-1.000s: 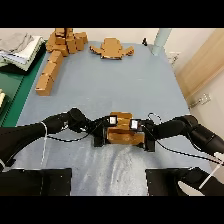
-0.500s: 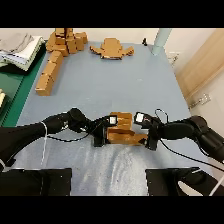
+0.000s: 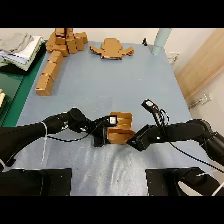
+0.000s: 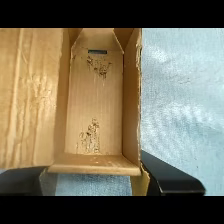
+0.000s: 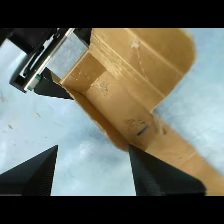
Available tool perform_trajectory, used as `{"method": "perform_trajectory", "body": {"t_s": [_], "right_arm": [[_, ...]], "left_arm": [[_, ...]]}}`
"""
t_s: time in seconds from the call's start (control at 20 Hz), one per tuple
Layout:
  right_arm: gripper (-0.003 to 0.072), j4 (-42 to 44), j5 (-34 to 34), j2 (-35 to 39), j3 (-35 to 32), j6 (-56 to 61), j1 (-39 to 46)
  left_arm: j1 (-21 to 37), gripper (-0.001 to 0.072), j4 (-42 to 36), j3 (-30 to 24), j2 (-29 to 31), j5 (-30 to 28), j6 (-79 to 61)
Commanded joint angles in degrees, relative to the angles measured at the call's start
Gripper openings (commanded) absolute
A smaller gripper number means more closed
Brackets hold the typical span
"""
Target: Fold the box.
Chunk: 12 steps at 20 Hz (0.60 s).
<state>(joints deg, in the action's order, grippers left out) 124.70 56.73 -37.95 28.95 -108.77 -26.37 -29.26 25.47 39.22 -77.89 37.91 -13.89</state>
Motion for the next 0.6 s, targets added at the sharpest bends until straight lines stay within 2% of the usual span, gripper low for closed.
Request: {"method": "perform_trajectory", "body": {"t_s": [0.0, 0.05, 0.15, 0.3, 0.55], "right_arm": [[0.0706, 2.05, 0.28, -0.81, -0.04, 14.16, -0.63], [0.0696, 2.23, 0.24, -1.44, -0.04, 17.18, -0.63], [0.0396, 2.69, 0.35, -2.93, -0.02, 22.25, -0.66], [0.0005, 2.8, -0.04, -4.66, 0.31, 22.95, -0.55], [0.0005, 0.72, -1.2, -8.81, 7.43, 23.17, 3.82]], "left_arm": [[0.04, 0.0599, 0.02, 0.0, 0.02, -0.02, 0.0], [0.04, 0.0598, 0.02, 0.0, 0.02, -0.02, 0.0], [0.04, 0.0599, 0.02, 0.0, 0.02, -0.02, -0.02], [0.04, 0.0599, 0.02, 0.0, 0.02, -0.02, -0.02], [0.04, 0.0599, 0.02, 0.0, 0.02, -0.02, 0.0]]}}
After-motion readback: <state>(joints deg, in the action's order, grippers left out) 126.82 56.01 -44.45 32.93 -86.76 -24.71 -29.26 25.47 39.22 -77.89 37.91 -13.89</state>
